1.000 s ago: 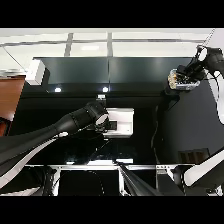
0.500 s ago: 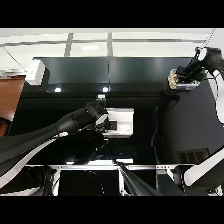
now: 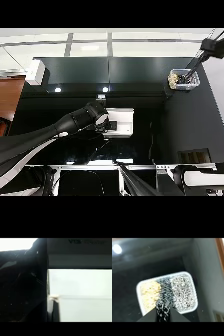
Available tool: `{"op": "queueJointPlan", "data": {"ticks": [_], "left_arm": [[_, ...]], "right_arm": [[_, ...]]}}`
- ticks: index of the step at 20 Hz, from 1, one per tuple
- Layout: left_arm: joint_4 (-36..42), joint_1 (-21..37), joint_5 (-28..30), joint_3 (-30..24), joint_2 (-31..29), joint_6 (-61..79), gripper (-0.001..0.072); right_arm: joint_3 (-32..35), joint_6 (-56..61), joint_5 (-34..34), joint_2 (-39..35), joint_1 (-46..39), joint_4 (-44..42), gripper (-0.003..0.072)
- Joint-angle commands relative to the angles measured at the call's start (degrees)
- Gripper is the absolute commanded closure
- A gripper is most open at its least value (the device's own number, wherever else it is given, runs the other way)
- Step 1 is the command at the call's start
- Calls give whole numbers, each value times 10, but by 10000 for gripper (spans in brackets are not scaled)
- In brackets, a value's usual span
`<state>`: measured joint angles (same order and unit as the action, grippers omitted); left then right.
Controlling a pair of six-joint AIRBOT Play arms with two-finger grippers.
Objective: Fold the box and place the chain.
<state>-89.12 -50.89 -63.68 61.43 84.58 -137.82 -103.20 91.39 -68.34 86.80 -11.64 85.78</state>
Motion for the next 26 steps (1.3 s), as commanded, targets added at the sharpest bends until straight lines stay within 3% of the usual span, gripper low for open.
{"op": "queueJointPlan", "data": {"ticks": [1, 6, 9, 15, 26], "left_arm": [[0, 0, 0, 0, 0, 0, 684], [0, 0, 1, 0, 0, 0, 684], [1, 0, 0, 0, 0, 0, 684], [0, 0, 0, 0, 0, 0, 684], [1, 0, 0, 0, 0, 0, 684]], "right_arm": [[6, -46, -43, -92, 0, -63, 676], [50, -96, -56, -248, 1, -155, 677], [53, -120, -65, -298, 18, -235, 677], [69, -119, -144, -323, 110, -247, 677], [272, -130, -151, -330, 214, -378, 677]]}}
